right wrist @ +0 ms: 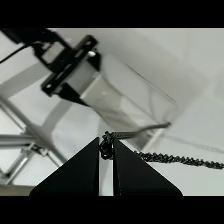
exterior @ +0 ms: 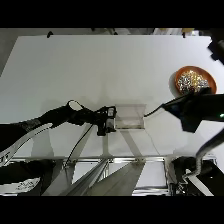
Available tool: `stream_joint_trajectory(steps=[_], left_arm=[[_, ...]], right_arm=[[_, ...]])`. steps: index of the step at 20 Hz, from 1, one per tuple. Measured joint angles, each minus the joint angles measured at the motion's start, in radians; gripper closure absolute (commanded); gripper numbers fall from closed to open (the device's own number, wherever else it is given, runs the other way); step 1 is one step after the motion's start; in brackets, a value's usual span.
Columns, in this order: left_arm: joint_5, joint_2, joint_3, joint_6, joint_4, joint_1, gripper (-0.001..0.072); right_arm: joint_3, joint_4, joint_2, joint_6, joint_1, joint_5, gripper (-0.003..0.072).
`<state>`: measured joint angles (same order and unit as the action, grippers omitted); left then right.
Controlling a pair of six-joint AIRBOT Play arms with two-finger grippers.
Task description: Fold the box and place the chain.
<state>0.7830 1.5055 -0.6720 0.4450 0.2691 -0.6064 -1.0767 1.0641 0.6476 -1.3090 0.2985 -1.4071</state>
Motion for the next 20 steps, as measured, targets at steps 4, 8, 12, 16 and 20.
stream_joint_trajectory(steps=[4, 8, 12, 16, 20], left_arm=[[0.0, 0.0, 0.0, 0.0, 0.0, 0.0, 0.0379], [0.0, 0.0, 0.0, 0.0, 0.0, 0.0, 0.0379], [0.0, 0.0, 0.0, 0.0, 0.0, 0.0, 0.0379], [0.0, 0.0, 0.0, 0.0, 0.0, 0.0, 0.0379], [0.0, 0.0, 0.0, 0.0, 0.0, 0.0, 0.0379]], right_arm=[[0.048, -0.021, -0.004, -0.003, 0.114, 0.09, 0.0675], [0.064, -0.053, -0.005, -0.003, 0.166, 0.169, 0.0675], [0.069, -0.084, -0.005, -0.002, 0.181, 0.229, 0.0675], [0.071, -0.116, -0.005, 0.0, 0.185, 0.273, 0.0675], [0.071, -0.145, -0.007, 0.006, 0.185, 0.293, 0.0675]])
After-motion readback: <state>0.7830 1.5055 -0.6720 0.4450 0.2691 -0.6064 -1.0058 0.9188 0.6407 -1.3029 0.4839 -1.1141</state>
